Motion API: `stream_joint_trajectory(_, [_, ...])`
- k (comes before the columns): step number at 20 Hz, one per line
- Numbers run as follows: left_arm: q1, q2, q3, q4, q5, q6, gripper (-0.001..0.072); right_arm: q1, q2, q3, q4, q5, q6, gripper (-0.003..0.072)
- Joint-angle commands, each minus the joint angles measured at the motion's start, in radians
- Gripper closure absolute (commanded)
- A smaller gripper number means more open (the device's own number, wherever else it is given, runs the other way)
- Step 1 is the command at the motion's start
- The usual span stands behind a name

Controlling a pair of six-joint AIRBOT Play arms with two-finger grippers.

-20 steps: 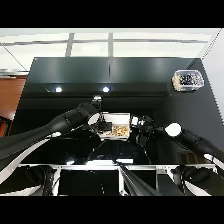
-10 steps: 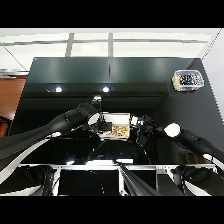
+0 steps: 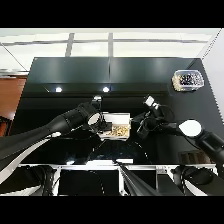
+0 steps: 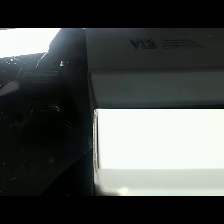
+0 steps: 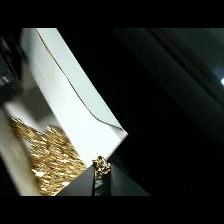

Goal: Fold the box and place the chain.

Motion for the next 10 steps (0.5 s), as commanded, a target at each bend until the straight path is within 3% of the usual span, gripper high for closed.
stream_joint_trajectory(1, [0.001,0.0,0.0,0.0,0.001,0.0,0.0681,-0.014,0.05,0.031,0.012,0.148,0.265,0.0672])
stream_joint_trajectory(6, [0.001,0.0,0.0,0.0,0.0,0.0,0.0681,0.029,0.05,0.031,0.038,0.138,0.377,0.0665])
stream_joint_trajectory(7, [0.001,0.0,0.0,0.0,0.001,0.0,0.0681,0.047,0.05,0.031,0.035,0.117,0.377,0.0497])
stream_joint_trajectory(8, [0.001,0.0,0.0,0.0,0.001,0.0,0.0681,0.061,0.05,0.031,0.035,0.098,0.38,0.0404])
stream_joint_trajectory(10, [0.001,0.0,0.0,0.0,0.0,0.0,0.0681,0.06,0.05,0.031,0.016,0.096,0.381,0.0404])
